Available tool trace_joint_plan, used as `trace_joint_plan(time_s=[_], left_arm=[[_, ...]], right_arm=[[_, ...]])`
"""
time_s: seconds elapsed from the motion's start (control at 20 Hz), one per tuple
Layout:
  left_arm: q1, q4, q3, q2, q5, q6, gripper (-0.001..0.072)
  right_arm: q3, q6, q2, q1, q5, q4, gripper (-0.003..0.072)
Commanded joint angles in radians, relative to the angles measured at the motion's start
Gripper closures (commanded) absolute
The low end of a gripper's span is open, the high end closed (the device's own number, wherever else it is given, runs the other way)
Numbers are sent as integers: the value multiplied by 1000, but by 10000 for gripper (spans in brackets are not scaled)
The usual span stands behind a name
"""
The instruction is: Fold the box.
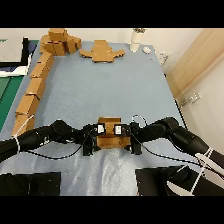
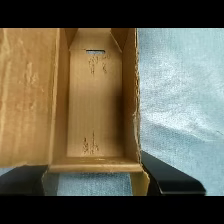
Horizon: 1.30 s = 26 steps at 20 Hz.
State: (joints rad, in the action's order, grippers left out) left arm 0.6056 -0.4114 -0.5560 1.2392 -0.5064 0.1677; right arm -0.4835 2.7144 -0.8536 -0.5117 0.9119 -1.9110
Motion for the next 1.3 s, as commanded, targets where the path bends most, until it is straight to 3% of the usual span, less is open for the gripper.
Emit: trace_joint_plan(time_s=[0.0, 0.2, 0.25, 0.45, 0.6, 1.25], left_arm=[[-1, 0, 0, 0, 1, 0, 187], [-1, 0, 0, 0, 1, 0, 187], [-1, 0, 0, 0, 0, 0, 187], [-1, 0, 0, 0, 0, 0, 187], [-1, 0, 0, 0, 0, 0, 187], [-1, 0, 0, 0, 0, 0, 187]], right_arm=[[3, 14, -3, -13, -7, -9, 91], [3, 29, -3, -14, -11, -29, 99], [3, 28, -3, -14, -10, -35, 172], [3, 28, -3, -14, -10, -46, 277], [3, 28, -3, -14, -10, -45, 464], [3, 69, -3, -14, -33, -33, 471]])
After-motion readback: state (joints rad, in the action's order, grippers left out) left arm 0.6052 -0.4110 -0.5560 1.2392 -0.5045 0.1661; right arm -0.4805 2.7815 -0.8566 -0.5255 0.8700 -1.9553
